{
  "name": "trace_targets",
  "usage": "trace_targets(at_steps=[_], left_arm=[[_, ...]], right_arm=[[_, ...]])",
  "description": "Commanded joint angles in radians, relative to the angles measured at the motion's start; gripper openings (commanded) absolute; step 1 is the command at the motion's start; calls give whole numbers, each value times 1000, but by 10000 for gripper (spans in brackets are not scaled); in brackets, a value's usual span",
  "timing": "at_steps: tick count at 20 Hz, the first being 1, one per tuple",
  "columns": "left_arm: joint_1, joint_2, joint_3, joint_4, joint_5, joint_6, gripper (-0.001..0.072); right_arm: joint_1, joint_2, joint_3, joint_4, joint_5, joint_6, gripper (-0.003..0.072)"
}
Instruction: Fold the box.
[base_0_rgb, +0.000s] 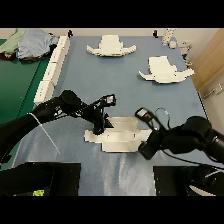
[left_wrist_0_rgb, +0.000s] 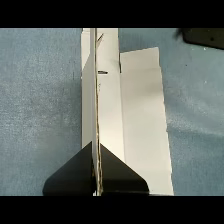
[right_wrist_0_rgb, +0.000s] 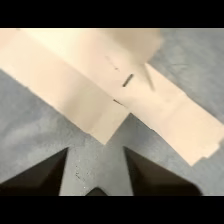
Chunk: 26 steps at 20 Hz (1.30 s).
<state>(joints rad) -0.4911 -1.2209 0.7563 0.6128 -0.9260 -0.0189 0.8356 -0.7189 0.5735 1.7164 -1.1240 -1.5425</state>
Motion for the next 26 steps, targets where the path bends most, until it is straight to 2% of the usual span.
trace_targets(at_steps=[1,4,8,11,13,19,23,26], left_arm=[[0,0,1,0,0,0,12],[0,0,1,0,0,0,12],[0,0,1,0,0,0,12],[0,0,1,0,0,0,12],[-2,0,1,0,0,0,12],[-2,0,1,0,0,0,12],[-2,0,1,0,0,0,12],[-2,0,1,0,0,0,12]], right_arm=[[187,-29,-53,-98,135,-172,669],[212,-160,-53,-179,206,-315,669],[212,-262,-43,-254,297,-335,669],[211,-264,-26,-342,331,-160,667],[212,-252,0,-404,296,-10,666],[211,-169,24,-544,239,217,666],[211,-166,26,-543,181,243,667],[200,-166,23,-537,193,212,674]])
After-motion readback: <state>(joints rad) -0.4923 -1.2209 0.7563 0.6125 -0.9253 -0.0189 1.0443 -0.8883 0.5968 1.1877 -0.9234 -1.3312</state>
